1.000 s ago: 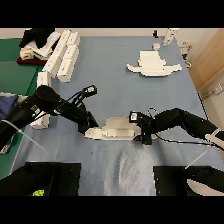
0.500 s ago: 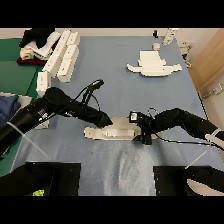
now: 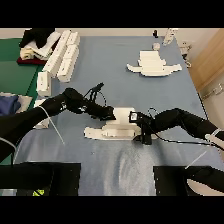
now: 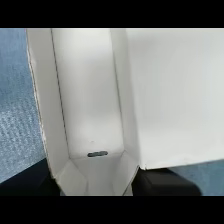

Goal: Fold the box.

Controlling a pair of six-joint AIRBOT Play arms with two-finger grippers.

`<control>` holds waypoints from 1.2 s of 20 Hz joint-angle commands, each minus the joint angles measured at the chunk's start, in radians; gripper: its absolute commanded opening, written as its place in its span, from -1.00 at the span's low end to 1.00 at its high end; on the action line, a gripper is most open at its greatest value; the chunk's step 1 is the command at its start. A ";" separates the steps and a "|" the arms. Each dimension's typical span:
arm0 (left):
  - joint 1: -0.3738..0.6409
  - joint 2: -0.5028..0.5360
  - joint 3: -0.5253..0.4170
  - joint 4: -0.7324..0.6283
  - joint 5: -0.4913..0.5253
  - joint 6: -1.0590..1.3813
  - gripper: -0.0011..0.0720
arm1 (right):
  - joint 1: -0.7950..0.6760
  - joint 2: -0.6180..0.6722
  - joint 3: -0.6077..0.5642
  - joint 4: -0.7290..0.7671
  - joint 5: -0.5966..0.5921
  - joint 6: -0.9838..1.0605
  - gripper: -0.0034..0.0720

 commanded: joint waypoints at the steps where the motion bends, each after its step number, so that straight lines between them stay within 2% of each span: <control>1: 0.002 -0.058 0.003 -0.042 -0.004 -0.013 -0.94 | 0.000 -0.001 0.000 0.000 0.000 0.000 0.47; 9: 0.010 -0.030 0.014 -0.087 -0.023 0.091 -0.94 | 0.000 -0.001 0.000 0.000 0.000 0.000 0.47; 13: 0.062 0.148 0.023 -0.065 -0.050 0.138 -0.94 | 0.000 -0.001 0.000 0.000 0.000 0.000 0.47; 18: 0.042 0.404 -0.003 0.181 -0.106 0.144 -0.94 | 0.000 -0.001 0.000 0.000 0.000 0.000 0.47; 24: -0.126 0.547 -0.086 0.417 -0.105 0.229 -0.94 | 0.000 -0.001 0.000 0.000 0.000 0.000 0.47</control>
